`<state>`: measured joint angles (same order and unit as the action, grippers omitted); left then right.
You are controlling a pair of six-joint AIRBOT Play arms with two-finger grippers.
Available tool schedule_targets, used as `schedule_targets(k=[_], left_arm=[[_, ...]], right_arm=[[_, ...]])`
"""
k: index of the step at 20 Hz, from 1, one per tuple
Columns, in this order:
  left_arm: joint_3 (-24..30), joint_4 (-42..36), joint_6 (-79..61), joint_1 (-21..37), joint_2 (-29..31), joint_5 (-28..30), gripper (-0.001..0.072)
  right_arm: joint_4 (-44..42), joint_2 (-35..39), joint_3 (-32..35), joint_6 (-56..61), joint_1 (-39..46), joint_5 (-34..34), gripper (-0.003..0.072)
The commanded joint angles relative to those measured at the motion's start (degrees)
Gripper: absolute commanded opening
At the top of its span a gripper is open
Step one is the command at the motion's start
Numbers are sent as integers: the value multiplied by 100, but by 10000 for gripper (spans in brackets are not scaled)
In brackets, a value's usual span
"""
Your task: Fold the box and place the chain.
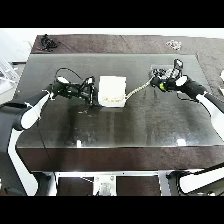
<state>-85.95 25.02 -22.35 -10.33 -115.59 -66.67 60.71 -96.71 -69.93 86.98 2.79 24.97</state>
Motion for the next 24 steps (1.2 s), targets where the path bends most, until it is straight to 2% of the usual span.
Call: schedule_targets(k=[1,6,7,9,10,14,17,22,24], left_arm=[[0,2,0,0,2,2,593],[-2,2,0,0,2,0,593],[0,2,0,0,2,0,593],[0,2,0,0,2,2,593],[0,2,0,0,2,0,593],[0,2,0,0,2,0,593],[0,2,-2,0,2,0,593],[-2,2,0,0,2,0,593],[0,2,0,0,2,0,593]], right_arm=[[-1106,-428,-247,-658,-105,-313,555],[-1377,-942,-763,-754,-282,-538,547],[-1375,-946,-763,-813,-306,-682,479],[-1377,-925,-787,-905,-308,-758,106],[-1375,-903,-787,-903,-308,-758,10],[-1375,-809,-785,-616,-332,-634,9],[-1335,-365,-761,-623,-481,-417,8],[-1316,1318,-789,-1176,-1246,-470,7],[-1073,2068,-791,-1421,-1670,-710,8]])
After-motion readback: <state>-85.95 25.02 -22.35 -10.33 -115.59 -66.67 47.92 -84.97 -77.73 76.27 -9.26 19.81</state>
